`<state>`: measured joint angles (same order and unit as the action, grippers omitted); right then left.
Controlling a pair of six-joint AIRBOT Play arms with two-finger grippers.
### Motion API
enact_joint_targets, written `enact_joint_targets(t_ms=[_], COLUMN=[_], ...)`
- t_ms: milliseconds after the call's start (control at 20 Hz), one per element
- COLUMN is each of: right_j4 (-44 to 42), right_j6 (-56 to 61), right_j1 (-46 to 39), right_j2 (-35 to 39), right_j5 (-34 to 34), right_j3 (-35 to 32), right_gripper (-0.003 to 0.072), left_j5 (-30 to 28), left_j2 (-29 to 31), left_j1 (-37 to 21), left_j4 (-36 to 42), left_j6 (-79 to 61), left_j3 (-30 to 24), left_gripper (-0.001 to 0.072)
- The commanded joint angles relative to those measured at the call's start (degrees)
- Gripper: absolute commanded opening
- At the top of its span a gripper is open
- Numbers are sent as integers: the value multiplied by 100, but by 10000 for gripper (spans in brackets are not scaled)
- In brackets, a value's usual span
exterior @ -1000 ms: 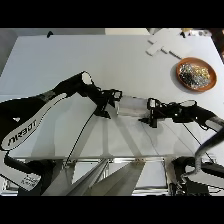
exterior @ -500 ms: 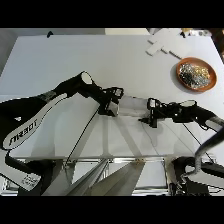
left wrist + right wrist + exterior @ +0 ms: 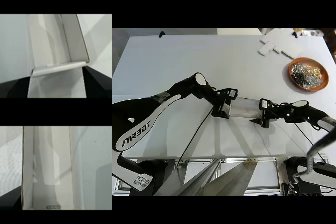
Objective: Fold the box and place the chain.
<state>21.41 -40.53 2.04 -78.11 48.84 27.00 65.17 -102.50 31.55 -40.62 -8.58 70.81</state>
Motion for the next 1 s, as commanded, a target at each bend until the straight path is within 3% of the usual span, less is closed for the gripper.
enact_joint_targets(t_ms=[0, 550, 700, 750, 850, 950], right_j4=[-22, -22, -22, -22, -22, -22], right_j6=[15, 15, 15, 15, 15, 15], right_j1=[-2, -2, -2, -2, -2, -2], right_j2=[0, 0, 0, 0, 2, 0], right_j5=[-20, -22, -22, -20, -22, -22], right_j3=[0, 0, 0, 0, 0, 0], right_gripper=[456, 456, 456, 456, 456, 456], left_j5=[4, -365, -332, -317, -317, -293], left_j2=[-61, -181, -245, -256, -267, -267], left_j1=[55, 140, 190, 221, 315, 391], left_j4=[-9, 179, 177, 170, 142, 122], left_j6=[372, 713, 715, 713, 713, 715], left_j3=[-4, -85, -87, -87, -85, -85], left_gripper=[705, 689, 452, 282, 61, 62])
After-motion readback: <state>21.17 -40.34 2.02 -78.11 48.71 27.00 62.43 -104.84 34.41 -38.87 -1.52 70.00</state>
